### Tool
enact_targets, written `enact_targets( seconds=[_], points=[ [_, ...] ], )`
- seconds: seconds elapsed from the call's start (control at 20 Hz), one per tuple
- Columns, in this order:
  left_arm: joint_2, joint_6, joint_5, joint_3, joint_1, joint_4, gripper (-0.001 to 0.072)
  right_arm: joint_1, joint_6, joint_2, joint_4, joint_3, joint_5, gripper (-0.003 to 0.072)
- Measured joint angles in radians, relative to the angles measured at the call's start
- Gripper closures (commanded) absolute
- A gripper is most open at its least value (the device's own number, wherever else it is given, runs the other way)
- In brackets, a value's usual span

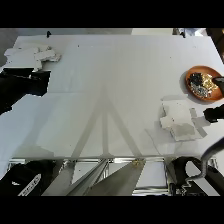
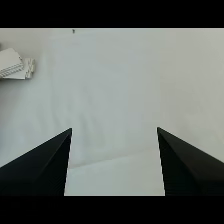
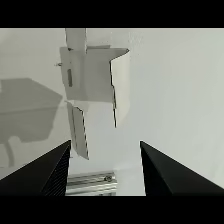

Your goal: Fold the box and place the chain.

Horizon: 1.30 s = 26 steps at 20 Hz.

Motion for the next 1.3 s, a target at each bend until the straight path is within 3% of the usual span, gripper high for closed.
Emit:
enact_targets(
  seconds=[0.4,0.5,0.6,0.65,1.0,1.3],
  points=[
    [0.000,0.000,0.000,0.000,0.000,0.000,0.0137,-0.005,0.008,-0.189,-0.052,0.000,-0.084,0.0236],
    [0.000,0.000,0.000,0.000,0.000,0.000,0.0137,-0.005,0.021,-0.233,-0.081,0.000,-0.113,0.0416],
    [0.000,0.000,0.000,0.000,0.000,0.000,0.0137,-0.005,0.027,-0.275,-0.098,0.000,-0.135,0.0650],
    [0.000,0.000,0.000,0.000,0.000,0.000,0.0137,-0.005,0.029,-0.290,-0.105,0.000,-0.139,0.0676],
    [0.000,0.000,0.000,0.000,0.000,0.000,0.0137,-0.005,-0.053,-0.277,-0.055,0.000,-0.123,0.0677],
    [0.000,0.000,0.000,0.000,0.000,0.000,0.0137,-0.005,-0.183,-0.151,0.233,0.000,-0.130,0.0677]
  ],
)
